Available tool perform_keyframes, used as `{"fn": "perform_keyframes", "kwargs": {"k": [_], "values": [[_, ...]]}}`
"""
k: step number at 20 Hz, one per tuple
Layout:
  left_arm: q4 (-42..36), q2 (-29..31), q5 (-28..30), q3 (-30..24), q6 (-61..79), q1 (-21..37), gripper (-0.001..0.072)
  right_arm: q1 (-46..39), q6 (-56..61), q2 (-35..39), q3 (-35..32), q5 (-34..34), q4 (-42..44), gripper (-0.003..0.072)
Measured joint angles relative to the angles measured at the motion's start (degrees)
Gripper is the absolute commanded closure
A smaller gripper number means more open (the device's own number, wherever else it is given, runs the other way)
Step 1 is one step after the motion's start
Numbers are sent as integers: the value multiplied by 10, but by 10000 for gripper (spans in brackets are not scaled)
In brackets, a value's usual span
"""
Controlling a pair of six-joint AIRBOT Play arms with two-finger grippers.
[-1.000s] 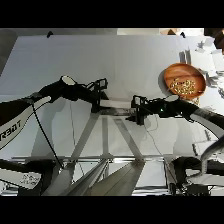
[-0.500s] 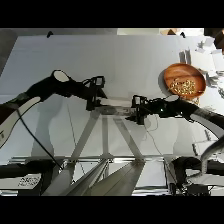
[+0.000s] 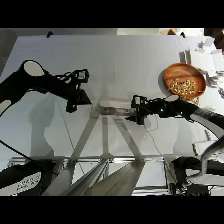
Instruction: Fold the box and place the chain.
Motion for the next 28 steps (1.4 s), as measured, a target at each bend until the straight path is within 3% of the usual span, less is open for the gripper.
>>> {"fn": "perform_keyframes", "kwargs": {"k": [3, 6, 12, 19, 24, 28], "values": [[-4, -16, -27, -2, -12, -35, 705, 0, 0, 0, 0, 0, 0, 173], [-31, -50, -11, -9, -17, -63, 705, 0, 0, 0, 0, 0, 0, 173], [-147, -88, 106, -15, -10, -66, 705, 0, 0, 0, 0, 0, 0, 173], [-183, -110, 249, -16, -2, -47, 701, 0, 0, 0, 0, 0, 0, 173], [-186, -163, 261, -16, -1, -45, 702, 0, 2, 0, 0, 0, 1, 173], [-184, -162, 253, -16, 1, -41, 701, 0, 0, 0, 0, 0, 0, 173]]}}
